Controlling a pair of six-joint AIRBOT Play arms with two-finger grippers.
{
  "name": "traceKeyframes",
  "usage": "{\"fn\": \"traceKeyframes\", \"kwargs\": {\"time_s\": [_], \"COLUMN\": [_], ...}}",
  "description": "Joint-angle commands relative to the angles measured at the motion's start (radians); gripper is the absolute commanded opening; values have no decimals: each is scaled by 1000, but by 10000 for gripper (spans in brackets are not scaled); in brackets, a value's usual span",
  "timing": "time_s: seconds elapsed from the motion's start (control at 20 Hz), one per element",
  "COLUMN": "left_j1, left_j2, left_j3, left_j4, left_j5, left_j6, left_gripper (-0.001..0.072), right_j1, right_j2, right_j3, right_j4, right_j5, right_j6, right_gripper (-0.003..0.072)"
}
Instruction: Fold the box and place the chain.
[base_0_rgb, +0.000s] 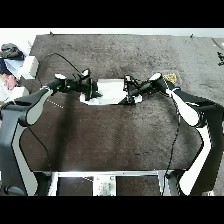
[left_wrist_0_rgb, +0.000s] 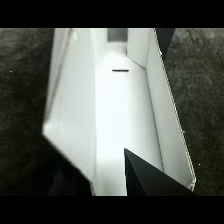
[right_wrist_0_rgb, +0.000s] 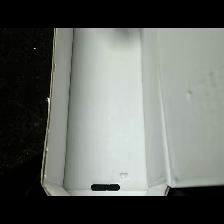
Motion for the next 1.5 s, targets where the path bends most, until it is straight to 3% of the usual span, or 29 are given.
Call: {"fn": "traceKeyframes", "kwargs": {"time_s": [0.0,0.3,0.35,0.4,0.55,0.6,0.75,0.95,1.45], "left_j1": [49,171,176,176,140,121,63,8,-27], "left_j2": [30,73,74,74,73,73,73,73,73], "left_j3": [6,56,67,76,82,82,82,82,79], "left_j4": [-2,-19,-33,-37,-37,-37,-35,18,31], "left_j5": [-60,-331,-369,-402,-432,-428,-362,-170,180], "left_j6": [-53,-140,-168,-185,-191,-190,-192,-290,-337], "left_gripper": [367,364,303,162,122,10,12,12,12], "right_j1": [1,0,1,0,0,1,0,0,0], "right_j2": [0,0,0,0,0,0,0,0,0], "right_j3": [1,1,1,1,1,1,1,1,1], "right_j4": [-1,-1,-1,-1,-1,-1,-1,-1,-1], "right_j5": [1,1,1,1,1,1,1,1,0], "right_j6": [0,0,0,0,0,0,0,0,0], "right_gripper": [335,335,336,336,335,336,335,335,335]}}
